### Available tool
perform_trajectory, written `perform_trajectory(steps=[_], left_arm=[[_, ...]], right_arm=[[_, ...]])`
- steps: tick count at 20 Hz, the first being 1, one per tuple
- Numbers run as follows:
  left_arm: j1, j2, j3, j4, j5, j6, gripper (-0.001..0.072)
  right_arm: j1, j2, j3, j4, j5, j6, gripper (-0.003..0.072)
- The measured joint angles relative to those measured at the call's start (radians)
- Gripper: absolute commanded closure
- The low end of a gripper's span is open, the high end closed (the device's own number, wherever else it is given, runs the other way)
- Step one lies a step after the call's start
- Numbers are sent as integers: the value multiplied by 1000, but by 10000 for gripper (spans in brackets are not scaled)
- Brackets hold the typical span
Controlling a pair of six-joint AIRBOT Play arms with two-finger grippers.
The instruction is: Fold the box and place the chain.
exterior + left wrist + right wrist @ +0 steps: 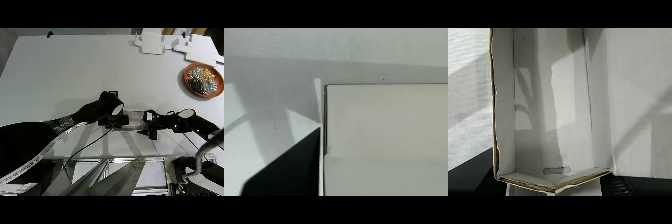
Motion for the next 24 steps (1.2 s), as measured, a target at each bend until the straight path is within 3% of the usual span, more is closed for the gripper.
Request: perform_trajectory(steps=[2,6,7,9,17,18,19,24], left_arm=[[-1,-3,2,9,-11,-8,703],[-1,-6,3,14,-19,-22,706],[-1,-7,3,16,-21,-25,660],[-1,-8,2,20,-26,-32,499],[8,3,2,27,-42,5,511],[10,3,2,27,-41,26,538],[11,3,2,27,-39,43,695],[13,3,2,29,-24,88,697]], right_arm=[[0,0,0,0,0,0,252],[0,0,0,0,0,0,252],[0,0,0,0,0,0,252],[0,0,0,0,0,0,252],[0,0,0,0,0,0,252],[0,0,0,0,-1,0,252],[0,0,0,1,-1,0,252],[0,0,0,4,-2,2,252]])
